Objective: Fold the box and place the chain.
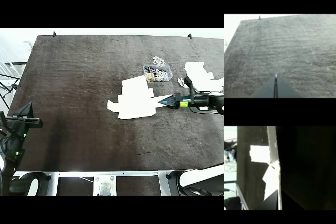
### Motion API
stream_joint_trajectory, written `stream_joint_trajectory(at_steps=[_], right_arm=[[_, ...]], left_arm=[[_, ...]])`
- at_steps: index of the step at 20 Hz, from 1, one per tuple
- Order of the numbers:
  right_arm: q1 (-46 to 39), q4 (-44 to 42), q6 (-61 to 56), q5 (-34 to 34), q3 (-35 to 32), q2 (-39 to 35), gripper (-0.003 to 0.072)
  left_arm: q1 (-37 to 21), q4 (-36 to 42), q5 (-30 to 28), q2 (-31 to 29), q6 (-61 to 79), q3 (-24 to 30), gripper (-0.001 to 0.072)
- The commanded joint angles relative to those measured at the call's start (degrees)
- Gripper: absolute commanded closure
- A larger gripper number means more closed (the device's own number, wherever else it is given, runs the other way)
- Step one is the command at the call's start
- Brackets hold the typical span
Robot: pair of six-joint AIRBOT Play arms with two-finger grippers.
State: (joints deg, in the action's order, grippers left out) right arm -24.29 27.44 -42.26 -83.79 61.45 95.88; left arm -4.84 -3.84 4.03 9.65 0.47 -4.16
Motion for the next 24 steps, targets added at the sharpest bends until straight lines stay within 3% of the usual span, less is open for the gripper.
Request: stream_joint_trajectory(at_steps=[1,5,8,10,17,21,22,23,24], right_arm=[[8.9,-4.8,-2.3,11.5,-5.7,-7.3,0.0678],[18.1,-11.5,-2.3,21.1,-6.1,-7.7,0.0678],[25.6,-11.8,-2.3,32.7,-6.1,-7.6,0.0678],[28.8,-11.8,-1.4,37.0,-6.1,-7.4,0.0677],[30.5,-11.7,2.5,37.7,-3.0,-1.2,0.0677],[30.5,-9.4,2.4,37.7,-2.8,-0.9,0.0677],[30.5,-9.4,2.2,37.7,-2.8,-0.9,0.0677],[30.5,-9.4,2.2,37.7,-2.8,-0.9,0.0677],[30.6,-9.4,2.0,37.7,-2.8,-0.9,0.0676]], left_arm=[[0.0,0.0,0.0,0.0,0.0,0.0,0.0689],[0.0,0.0,0.0,0.0,0.0,0.0,0.0689],[0.0,0.0,0.0,0.0,0.0,0.0,0.0689],[0.0,0.0,0.0,0.0,0.0,0.0,0.0689],[0.0,0.0,7.5,0.0,-0.4,0.0,0.0689],[0.0,0.0,7.6,0.0,-0.4,0.0,0.0686],[0.0,-0.1,8.0,0.0,-0.4,0.0,0.0488],[0.0,0.0,8.7,0.0,-0.4,0.0,0.0174],[0.0,-0.1,9.4,0.0,-0.4,0.0,0.0133]])
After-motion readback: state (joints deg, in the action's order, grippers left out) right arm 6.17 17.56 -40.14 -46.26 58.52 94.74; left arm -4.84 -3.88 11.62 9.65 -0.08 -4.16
